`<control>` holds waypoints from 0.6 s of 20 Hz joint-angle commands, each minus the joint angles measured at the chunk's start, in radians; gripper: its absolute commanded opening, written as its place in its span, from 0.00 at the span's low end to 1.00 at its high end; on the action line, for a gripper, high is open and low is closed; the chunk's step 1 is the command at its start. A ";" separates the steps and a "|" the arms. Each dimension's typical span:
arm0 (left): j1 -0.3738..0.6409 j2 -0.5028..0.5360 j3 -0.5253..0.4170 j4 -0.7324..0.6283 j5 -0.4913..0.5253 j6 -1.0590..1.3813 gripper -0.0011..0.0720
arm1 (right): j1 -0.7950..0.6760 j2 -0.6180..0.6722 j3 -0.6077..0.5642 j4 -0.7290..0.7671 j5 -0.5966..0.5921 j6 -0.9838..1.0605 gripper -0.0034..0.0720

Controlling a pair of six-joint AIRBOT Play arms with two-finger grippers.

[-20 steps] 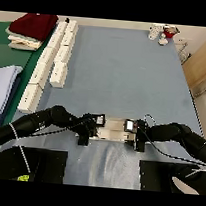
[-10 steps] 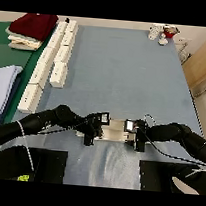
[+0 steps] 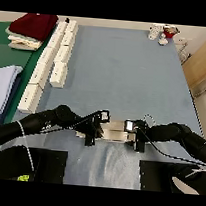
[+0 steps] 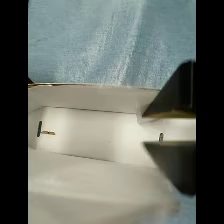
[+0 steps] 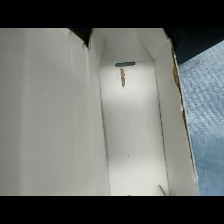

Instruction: Fold the box.

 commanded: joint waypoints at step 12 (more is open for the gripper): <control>0.314 0.383 0.048 0.775 -0.477 -1.421 0.03 | 0.000 0.001 0.000 0.000 0.002 0.001 0.72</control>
